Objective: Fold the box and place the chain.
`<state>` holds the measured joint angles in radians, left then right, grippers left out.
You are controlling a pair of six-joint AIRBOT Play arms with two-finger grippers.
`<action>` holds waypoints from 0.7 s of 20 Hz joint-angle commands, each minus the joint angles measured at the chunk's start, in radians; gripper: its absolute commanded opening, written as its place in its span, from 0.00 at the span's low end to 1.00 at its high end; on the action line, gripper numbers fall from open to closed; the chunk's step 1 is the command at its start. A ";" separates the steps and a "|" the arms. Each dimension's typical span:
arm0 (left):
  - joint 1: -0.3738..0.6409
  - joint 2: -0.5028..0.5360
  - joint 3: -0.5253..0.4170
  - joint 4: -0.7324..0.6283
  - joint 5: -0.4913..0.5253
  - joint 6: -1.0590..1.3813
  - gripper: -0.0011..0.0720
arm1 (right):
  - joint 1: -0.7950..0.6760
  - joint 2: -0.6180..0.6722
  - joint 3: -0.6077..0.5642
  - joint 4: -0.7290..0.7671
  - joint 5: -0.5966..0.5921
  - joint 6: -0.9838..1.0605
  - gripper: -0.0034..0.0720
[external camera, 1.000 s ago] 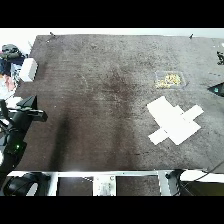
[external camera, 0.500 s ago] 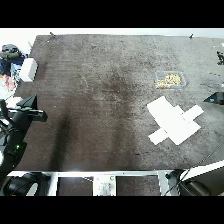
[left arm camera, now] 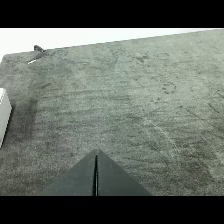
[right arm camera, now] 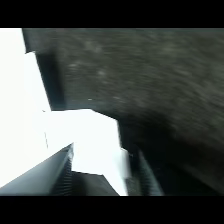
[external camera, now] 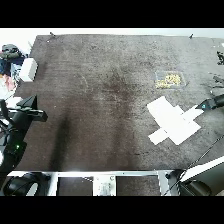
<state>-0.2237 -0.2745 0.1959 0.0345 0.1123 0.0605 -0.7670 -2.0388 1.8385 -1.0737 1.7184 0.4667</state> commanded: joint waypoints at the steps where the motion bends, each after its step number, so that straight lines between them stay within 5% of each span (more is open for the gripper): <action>1: 0.000 0.001 0.000 0.000 0.000 0.000 0.03 | 0.017 -0.006 -0.001 0.011 0.067 -0.040 0.57; 12: 0.000 0.001 0.000 0.000 0.000 0.000 0.03 | 0.058 -0.006 -0.085 -0.093 0.090 -0.051 0.57; 14: 0.000 0.001 0.000 0.000 0.000 0.000 0.03 | 0.058 -0.006 -0.109 -0.075 0.090 -0.052 0.47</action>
